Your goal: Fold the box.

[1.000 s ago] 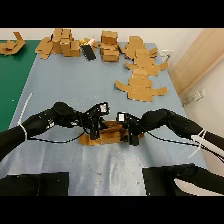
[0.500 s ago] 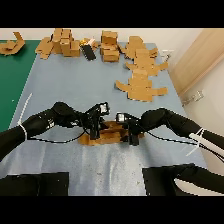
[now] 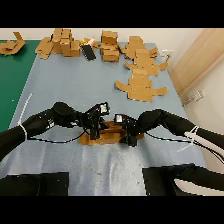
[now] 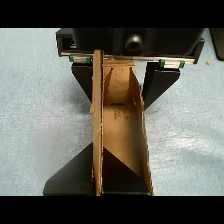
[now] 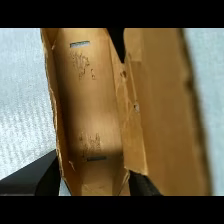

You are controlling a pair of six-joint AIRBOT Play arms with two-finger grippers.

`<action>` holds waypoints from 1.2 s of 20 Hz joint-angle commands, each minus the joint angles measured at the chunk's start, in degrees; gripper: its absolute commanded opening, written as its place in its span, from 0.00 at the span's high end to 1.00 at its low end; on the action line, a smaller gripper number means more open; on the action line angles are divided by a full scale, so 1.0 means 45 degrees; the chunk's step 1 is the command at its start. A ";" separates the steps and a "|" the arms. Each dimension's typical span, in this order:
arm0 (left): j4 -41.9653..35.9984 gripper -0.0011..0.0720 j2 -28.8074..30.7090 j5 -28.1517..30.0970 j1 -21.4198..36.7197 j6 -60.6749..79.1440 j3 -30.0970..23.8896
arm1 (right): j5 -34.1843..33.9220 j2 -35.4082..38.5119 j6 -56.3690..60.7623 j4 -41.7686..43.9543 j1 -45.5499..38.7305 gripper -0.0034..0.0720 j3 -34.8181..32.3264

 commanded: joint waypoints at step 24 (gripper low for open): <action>0.0000 0.97 0.0010 0.0005 -0.0005 0.0000 0.0015 | 0.0238 -0.0248 0.0010 -0.0782 0.0500 0.21 -0.0010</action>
